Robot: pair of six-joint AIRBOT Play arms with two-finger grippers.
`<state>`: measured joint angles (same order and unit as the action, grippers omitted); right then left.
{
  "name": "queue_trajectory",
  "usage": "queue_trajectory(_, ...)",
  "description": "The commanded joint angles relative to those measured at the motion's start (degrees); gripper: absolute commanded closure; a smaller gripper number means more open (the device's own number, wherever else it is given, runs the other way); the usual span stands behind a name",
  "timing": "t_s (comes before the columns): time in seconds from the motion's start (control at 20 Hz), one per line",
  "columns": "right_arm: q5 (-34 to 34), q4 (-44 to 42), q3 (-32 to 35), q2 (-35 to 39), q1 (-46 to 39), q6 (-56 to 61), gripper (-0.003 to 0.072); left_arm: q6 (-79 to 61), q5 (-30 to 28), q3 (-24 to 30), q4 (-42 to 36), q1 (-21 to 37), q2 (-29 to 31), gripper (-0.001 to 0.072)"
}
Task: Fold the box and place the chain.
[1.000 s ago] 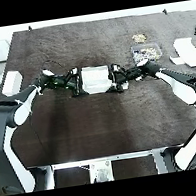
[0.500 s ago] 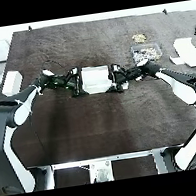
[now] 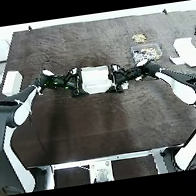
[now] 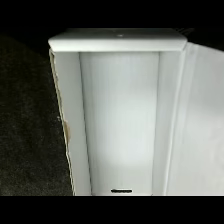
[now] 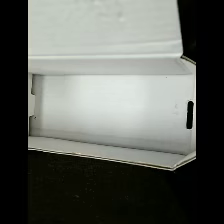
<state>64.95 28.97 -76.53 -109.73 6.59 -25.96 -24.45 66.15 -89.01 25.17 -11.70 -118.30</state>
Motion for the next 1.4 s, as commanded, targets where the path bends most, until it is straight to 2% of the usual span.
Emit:
queue_trajectory(0.0,0.1,0.0,0.0,0.0,0.1,0.0,0.0101,0.0,-0.1,0.0,0.0,0.0,0.0,0.0422)
queue_trajectory(0.15,0.1,-0.1,0.0,0.0,-0.2,-0.2,0.0099,0.0,-0.1,0.0,0.0,0.0,0.0,0.0422)
queue_trajectory(0.2,0.1,0.3,-0.3,0.0,-0.3,-0.7,-0.0005,0.0,-0.1,0.0,0.0,0.0,0.0,0.0422)
queue_trajectory(0.25,0.1,0.3,-0.3,0.1,-0.5,-0.7,-0.0034,0.0,-0.1,0.0,0.0,0.0,0.0,0.0422)
queue_trajectory(0.7,0.1,2.2,-0.4,5.8,-8.2,-0.3,-0.0034,0.0,-0.1,0.0,0.0,0.0,0.0,0.0422)
queue_trajectory(0.8,0.2,2.1,-0.4,8.0,-10.6,2.4,-0.0034,0.0,-0.1,0.0,0.0,0.0,0.0,0.0422)
queue_trajectory(0.9,3.3,0.4,-0.4,9.5,-11.0,6.5,-0.0034,0.0,-0.2,0.0,0.0,0.0,0.0,0.0422)
queue_trajectory(0.95,6.4,-1.2,-0.4,9.8,-10.6,8.0,0.0172,0.0,-0.2,0.0,0.0,0.0,0.0,0.0422)
queue_trajectory(1.0,10.5,-3.4,-0.4,9.8,-10.0,8.1,0.066,0.0,-0.2,0.0,0.0,0.0,0.0,0.0422)
queue_trajectory(1.15,10.9,-8.6,-0.4,9.6,-6.7,8.0,0.0676,0.0,-0.2,0.0,0.0,0.0,0.0,0.0422)
queue_trajectory(1.35,1.6,-7.7,-0.5,8.5,-2.3,13.4,0.0677,0.0,-0.2,0.0,0.0,0.0,0.0,0.0422)
